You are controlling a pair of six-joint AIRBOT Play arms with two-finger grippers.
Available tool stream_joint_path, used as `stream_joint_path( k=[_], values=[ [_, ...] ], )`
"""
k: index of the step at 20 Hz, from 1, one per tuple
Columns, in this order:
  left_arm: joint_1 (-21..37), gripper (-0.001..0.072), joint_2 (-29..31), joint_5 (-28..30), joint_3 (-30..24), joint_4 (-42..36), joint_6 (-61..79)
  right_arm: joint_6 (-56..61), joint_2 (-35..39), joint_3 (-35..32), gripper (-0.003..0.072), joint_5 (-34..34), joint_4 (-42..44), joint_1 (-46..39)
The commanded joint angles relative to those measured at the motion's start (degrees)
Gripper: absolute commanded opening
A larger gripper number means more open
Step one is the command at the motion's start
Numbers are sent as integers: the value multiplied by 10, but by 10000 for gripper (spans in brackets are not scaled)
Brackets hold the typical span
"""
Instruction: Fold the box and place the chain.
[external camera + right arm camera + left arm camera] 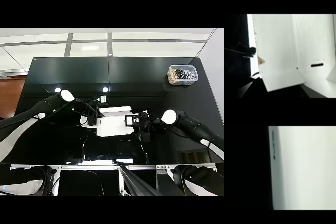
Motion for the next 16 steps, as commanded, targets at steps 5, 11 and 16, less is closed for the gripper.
stream_joint_path(
  k=[5, 11, 16],
  values=[
    [0, 29, 0, -4, 0, 0, 2, -10, -7, 3, 644, -84, 59, 25],
    [0, 29, 0, -3, 0, 0, 2, -47, 17, 33, 644, -67, 65, -11],
    [0, 29, 0, -3, 0, 0, 2, -142, 15, 35, 644, -64, 174, -47]
  ],
)
